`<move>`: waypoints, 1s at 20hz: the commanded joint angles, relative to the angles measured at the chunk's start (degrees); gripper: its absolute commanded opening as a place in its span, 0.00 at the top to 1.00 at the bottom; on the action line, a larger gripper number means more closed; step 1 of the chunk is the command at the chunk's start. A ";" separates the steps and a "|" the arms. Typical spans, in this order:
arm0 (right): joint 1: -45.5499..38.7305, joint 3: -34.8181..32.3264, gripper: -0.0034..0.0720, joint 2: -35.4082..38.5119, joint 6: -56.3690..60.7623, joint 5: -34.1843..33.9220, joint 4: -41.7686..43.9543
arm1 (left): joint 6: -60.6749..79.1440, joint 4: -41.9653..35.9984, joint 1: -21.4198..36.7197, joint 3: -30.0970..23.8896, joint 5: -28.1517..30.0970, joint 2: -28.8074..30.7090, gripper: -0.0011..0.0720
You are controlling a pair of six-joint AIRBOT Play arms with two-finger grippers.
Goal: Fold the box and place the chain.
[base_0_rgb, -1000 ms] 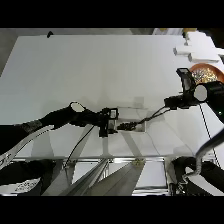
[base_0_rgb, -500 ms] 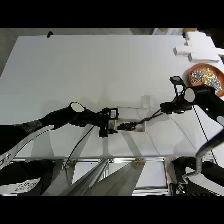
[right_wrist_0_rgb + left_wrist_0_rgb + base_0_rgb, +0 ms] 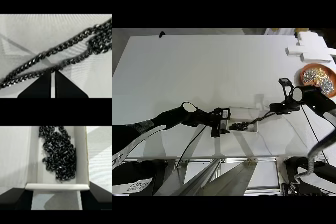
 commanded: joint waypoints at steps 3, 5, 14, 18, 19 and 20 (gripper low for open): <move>0.02 -0.07 0.94 3.41 -2.12 2.82 -0.31 | 0.02 0.00 0.00 0.02 0.00 0.00 0.89; 0.02 -0.07 0.94 7.23 -2.12 2.82 -0.31 | 0.02 0.00 0.00 0.02 0.02 0.00 0.89; 0.04 -0.07 0.94 24.98 -8.09 11.06 10.58 | 0.02 0.00 0.00 0.02 -0.02 0.00 0.89; 0.04 -0.07 0.94 33.81 -16.33 14.93 24.09 | 0.02 0.00 0.00 0.02 -0.04 0.00 0.89; 0.04 -0.07 0.94 35.76 -18.16 15.30 27.52 | 0.02 0.00 0.00 0.02 0.02 0.00 0.89; 0.04 -0.07 0.94 37.35 -19.61 15.50 30.67 | 0.02 0.00 0.00 0.02 0.00 0.00 0.89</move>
